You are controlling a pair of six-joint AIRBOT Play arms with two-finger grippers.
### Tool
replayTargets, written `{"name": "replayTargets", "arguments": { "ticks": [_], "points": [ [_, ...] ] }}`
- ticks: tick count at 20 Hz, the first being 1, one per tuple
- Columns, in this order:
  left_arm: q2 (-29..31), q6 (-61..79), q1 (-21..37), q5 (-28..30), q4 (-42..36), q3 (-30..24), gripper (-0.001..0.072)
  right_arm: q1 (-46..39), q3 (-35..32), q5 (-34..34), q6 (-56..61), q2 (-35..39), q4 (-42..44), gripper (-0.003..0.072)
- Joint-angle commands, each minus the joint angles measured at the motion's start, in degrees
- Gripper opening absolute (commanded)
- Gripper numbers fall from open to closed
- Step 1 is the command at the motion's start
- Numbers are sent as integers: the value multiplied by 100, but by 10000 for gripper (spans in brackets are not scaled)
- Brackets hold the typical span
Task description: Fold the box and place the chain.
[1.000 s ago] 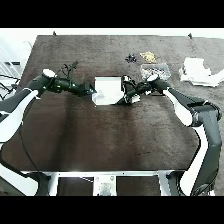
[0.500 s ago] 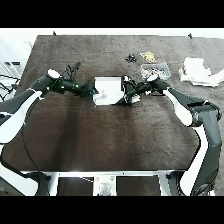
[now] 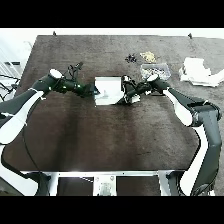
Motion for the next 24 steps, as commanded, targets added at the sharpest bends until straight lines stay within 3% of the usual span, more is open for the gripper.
{"name": "replayTargets", "arguments": {
  "ticks": [1, 13, 18, 24],
  "points": [
    [-2, -44, -68, 39, 11, 7, 509, 4, 0, 0, 0, -2, 0, 397],
    [2, -608, -197, 358, 350, 42, 510, 4, 0, 0, 0, -2, 0, 397],
    [2, -1853, -584, 284, 1965, 546, 509, 4, 0, 0, 0, -2, 0, 397],
    [-4, -2660, -721, 234, 2444, 662, 509, 4, 0, 0, 0, -2, 0, 397]
  ]
}}
